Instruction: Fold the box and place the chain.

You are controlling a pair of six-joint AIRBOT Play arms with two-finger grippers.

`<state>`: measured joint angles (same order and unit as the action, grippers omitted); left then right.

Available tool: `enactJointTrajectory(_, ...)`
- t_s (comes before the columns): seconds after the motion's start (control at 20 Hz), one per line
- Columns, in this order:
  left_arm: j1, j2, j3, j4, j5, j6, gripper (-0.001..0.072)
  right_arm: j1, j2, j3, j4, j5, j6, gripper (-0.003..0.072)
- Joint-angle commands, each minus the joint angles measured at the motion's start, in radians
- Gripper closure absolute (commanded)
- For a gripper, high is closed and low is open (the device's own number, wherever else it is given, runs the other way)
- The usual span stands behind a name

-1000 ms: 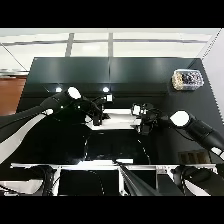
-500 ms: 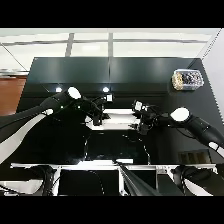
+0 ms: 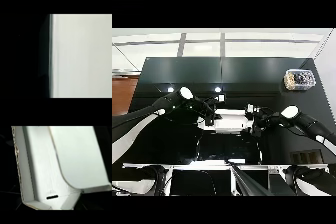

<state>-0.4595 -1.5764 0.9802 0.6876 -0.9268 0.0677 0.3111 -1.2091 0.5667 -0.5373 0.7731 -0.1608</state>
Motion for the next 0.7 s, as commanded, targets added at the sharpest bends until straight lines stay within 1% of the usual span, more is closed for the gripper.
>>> enactJointTrajectory(0.0,0.0,0.0,0.001,0.0,0.002,-0.001,0.0685,0.014,-0.029,0.001,-0.013,-0.02,-0.067,-0.0012)
enactJointTrajectory(0.2,0.0,0.0,0.001,0.0,0.003,-0.001,0.0684,0.047,-0.033,0.002,-0.01,-0.063,-0.088,-0.0012)
enactJointTrajectory(0.45,0.0,0.0,0.001,0.0,0.002,-0.001,0.0684,0.047,-0.037,0.01,0.04,-0.063,-0.11,-0.0012)
enactJointTrajectory(0.65,0.0,0.0,0.001,0.0,0.003,-0.001,0.0684,0.047,-0.071,0.015,0.038,-0.056,-0.109,-0.0012)
